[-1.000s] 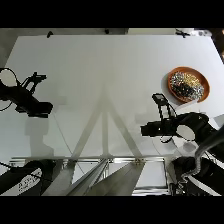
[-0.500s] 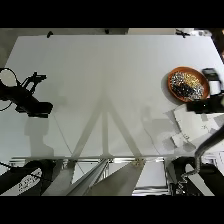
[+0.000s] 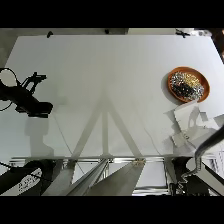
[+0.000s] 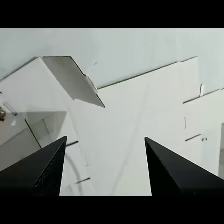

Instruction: Fold the box and place the chain.

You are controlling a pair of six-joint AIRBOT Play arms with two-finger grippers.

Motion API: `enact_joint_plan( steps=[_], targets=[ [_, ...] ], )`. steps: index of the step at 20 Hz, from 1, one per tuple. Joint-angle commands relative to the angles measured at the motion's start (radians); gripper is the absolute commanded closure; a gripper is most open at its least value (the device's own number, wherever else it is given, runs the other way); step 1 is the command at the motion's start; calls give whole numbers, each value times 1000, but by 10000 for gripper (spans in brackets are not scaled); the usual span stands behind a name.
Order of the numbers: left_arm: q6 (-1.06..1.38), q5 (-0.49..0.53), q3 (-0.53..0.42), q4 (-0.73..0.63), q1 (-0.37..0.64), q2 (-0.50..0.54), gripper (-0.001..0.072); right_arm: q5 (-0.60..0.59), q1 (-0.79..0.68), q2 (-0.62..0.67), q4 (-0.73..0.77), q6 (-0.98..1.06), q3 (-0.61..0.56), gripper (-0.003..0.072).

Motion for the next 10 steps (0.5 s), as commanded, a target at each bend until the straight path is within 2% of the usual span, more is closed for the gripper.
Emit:
enact_joint_plan(
  steps=[1, 7, 10],
  targets=[
    [0, 0, 0, 0, 1, 1, 701, 21, -39, -132, 37, -172, 49, 134],
    [0, 0, 0, 0, 1, 1, 700, -46, -39, -249, 145, -291, 52, 140],
    [0, 0, 0, 0, 1, 1, 700, -40, -26, -304, 144, -288, 52, 182]
  ],
)
